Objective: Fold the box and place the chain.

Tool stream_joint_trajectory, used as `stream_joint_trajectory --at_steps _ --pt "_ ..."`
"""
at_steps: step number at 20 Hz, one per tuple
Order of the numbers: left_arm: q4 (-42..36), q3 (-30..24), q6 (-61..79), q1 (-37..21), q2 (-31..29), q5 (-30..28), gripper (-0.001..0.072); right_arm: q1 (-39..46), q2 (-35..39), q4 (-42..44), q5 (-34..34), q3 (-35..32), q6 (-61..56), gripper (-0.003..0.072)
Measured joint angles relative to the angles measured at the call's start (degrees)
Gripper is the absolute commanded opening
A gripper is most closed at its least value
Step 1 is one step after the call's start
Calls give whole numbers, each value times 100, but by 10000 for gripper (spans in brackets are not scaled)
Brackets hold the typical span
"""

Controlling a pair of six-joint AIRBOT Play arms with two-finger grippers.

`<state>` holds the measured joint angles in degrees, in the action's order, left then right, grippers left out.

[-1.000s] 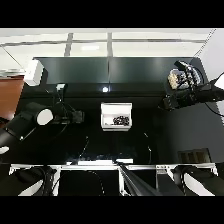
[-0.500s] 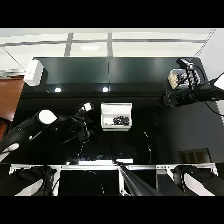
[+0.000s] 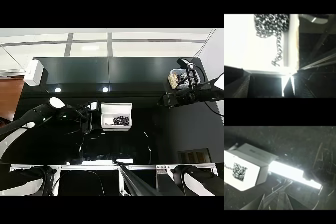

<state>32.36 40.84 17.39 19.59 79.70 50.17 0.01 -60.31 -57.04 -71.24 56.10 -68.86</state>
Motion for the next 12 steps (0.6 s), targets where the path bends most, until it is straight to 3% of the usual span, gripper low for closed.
stream_joint_trajectory --at_steps 7,8,9,10,11,12 --pt "-258 109 190 26 195 -2 689 0 0 -2 61 0 -9 329" --pt "-260 114 219 57 201 -2 656 -2 0 -2 109 0 -9 329" --pt "-271 118 240 96 205 -2 528 -26 0 -2 162 -2 0 330" --pt "-280 120 278 127 205 -2 448 -63 -11 -13 229 -7 11 332" --pt "-284 120 284 144 212 -4 413 -136 -24 -11 315 -20 31 431" --pt "-284 120 302 157 212 -11 400 -229 -42 -7 428 -44 46 712"
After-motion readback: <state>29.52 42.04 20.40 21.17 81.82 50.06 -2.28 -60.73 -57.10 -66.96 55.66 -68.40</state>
